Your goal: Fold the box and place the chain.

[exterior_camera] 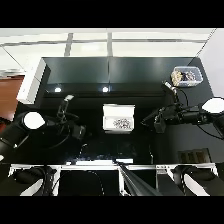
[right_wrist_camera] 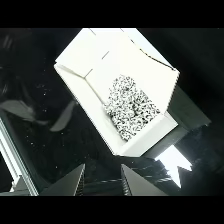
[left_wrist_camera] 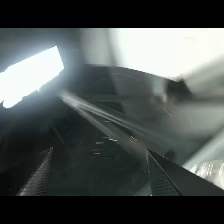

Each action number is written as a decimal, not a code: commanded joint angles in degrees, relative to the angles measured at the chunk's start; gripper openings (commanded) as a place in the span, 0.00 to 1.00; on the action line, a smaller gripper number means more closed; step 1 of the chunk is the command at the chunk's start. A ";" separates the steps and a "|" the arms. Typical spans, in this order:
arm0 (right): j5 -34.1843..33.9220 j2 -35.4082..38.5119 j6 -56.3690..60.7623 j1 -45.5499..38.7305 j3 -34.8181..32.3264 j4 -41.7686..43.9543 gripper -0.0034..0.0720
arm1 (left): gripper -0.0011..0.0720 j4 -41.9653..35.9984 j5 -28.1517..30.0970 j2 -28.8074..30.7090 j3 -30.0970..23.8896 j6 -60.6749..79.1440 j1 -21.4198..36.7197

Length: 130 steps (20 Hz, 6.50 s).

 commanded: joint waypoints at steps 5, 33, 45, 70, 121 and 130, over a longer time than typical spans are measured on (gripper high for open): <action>-0.57 0.02 1.53 0.00 0.04 0.04 0.41 | 0.99 -10.05 14.25 -0.83 -3.85 60.74 -5.46; -2.49 0.02 3.48 0.00 0.04 0.07 0.41 | 0.99 -17.99 5.81 -27.41 11.30 77.42 -1.53; -2.80 0.02 3.48 0.00 0.04 0.07 0.41 | 0.99 -17.86 7.23 -30.05 14.69 74.75 -3.61; -5.14 0.02 3.50 0.02 0.04 0.11 0.41 | 0.48 -15.23 8.20 -30.10 14.73 74.79 -5.92; -15.26 -12.48 -27.58 20.17 10.27 -9.49 1.00 | 0.48 -15.41 8.22 -30.10 14.73 74.77 -5.92; -17.46 -14.99 -30.49 24.30 9.20 -10.08 1.00 | 0.48 -15.39 8.22 -30.10 14.73 74.79 -5.92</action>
